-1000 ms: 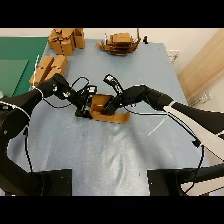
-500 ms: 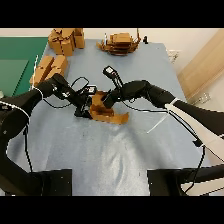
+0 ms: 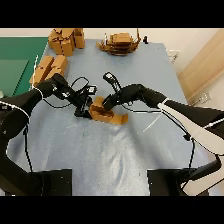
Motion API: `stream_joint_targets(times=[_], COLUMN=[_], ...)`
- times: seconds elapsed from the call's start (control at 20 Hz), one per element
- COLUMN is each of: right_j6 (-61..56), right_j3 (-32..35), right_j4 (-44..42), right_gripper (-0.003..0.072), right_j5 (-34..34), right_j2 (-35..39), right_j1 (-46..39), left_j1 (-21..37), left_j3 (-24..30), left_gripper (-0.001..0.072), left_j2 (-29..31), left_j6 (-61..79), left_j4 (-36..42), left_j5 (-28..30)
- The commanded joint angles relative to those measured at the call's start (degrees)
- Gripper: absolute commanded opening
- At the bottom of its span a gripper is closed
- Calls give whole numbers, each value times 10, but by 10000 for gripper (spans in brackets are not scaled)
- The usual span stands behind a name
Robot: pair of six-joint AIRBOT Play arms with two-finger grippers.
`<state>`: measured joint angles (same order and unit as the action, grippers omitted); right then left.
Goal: Fold the box.
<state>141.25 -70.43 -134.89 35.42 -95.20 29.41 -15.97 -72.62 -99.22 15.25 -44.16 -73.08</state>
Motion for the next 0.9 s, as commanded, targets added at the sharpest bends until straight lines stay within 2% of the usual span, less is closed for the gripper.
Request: stream_joint_targets(times=[0.0, 0.6, 0.85], right_j6=[-2, 2, -43], right_j3=[-1, -14, -10], right_j4=[1, 3, 54], right_gripper=[6, 3, 2], right_j5=[8, 44, 55], right_j2=[-12, -8, 75], right_j1=[0, -16, -53], left_j1=[0, 0, 0], left_j3=[0, 0, 0], left_gripper=[343, 343, 343], left_j2=[0, 0, 0], left_j6=[1, 1, -2], left_j4=[0, 0, 0], left_j5=[2, 7, 7])
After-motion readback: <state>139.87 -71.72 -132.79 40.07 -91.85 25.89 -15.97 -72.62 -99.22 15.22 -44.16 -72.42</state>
